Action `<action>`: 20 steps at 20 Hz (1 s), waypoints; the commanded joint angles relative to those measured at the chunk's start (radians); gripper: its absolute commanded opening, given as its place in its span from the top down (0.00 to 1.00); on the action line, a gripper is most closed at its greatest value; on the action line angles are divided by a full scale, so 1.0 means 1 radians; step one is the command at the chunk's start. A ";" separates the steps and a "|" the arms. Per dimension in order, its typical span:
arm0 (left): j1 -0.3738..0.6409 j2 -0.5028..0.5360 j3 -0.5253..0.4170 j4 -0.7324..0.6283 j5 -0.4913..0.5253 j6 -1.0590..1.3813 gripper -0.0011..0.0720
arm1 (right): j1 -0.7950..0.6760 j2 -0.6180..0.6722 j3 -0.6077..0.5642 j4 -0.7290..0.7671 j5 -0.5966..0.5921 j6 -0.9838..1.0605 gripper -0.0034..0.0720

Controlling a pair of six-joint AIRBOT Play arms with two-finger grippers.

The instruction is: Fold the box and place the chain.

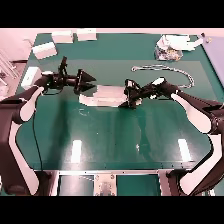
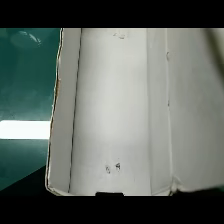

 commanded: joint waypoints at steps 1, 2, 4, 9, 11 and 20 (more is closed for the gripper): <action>0.009 0.045 0.001 0.013 -0.122 0.011 0.95 | 0.000 0.000 0.001 0.000 0.000 0.000 0.22; 0.011 0.066 0.001 0.033 -0.137 0.016 0.96 | 0.000 0.000 0.000 0.000 0.000 0.000 0.22; 0.024 0.108 -0.001 0.048 -0.142 -0.018 0.96 | 0.000 0.000 -0.001 0.000 0.000 0.000 0.22; 0.029 0.266 -0.096 0.063 0.040 -0.214 0.97 | 0.000 0.000 -0.002 0.000 0.000 0.000 0.22; 0.026 0.373 -0.229 0.095 0.190 -0.177 0.97 | 0.000 0.000 -0.002 0.000 0.000 0.000 0.22; -0.058 0.535 -0.529 0.187 0.462 0.017 0.97 | 0.000 0.000 -0.002 0.000 0.000 0.000 0.22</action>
